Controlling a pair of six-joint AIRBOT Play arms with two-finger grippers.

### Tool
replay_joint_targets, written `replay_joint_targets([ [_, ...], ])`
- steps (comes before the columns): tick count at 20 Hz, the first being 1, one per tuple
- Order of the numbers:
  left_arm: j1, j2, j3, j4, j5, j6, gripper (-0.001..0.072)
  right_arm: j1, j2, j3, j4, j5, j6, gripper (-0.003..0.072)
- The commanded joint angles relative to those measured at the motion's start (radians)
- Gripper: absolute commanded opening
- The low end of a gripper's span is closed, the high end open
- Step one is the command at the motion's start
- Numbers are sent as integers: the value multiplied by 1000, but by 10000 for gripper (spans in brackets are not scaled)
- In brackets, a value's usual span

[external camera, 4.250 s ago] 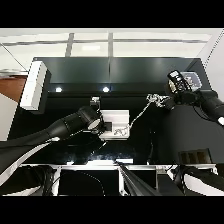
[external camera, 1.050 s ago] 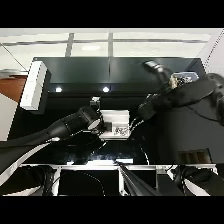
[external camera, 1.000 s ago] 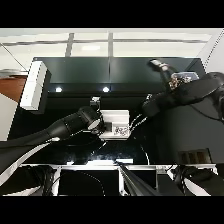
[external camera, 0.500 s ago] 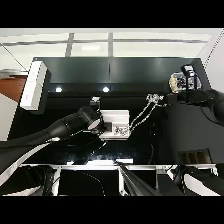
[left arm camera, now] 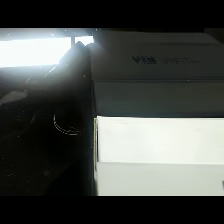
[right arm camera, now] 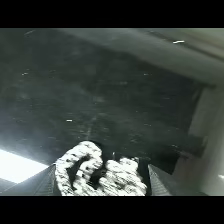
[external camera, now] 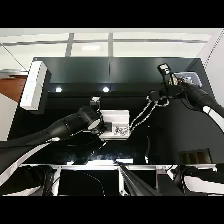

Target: Fold the box and place the chain.

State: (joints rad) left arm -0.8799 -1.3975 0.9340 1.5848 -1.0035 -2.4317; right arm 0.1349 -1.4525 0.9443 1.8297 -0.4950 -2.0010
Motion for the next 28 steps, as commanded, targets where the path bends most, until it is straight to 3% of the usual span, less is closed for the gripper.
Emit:
replay_joint_targets([
  [1,0,1,1,0,0,0,32,17,-39,28,2,-63,0,717],
  [8,0,1,1,0,1,0,32,17,-39,28,-10,-107,5,718],
  [12,0,1,1,0,1,0,32,17,-39,28,-103,-119,71,718],
  [23,0,1,1,0,1,0,32,18,-39,28,-104,-162,71,707],
  [25,0,1,1,0,0,0,32,18,-39,28,-103,-163,71,528],
  [28,0,1,1,0,0,0,32,18,-38,28,-103,-169,71,166],
])
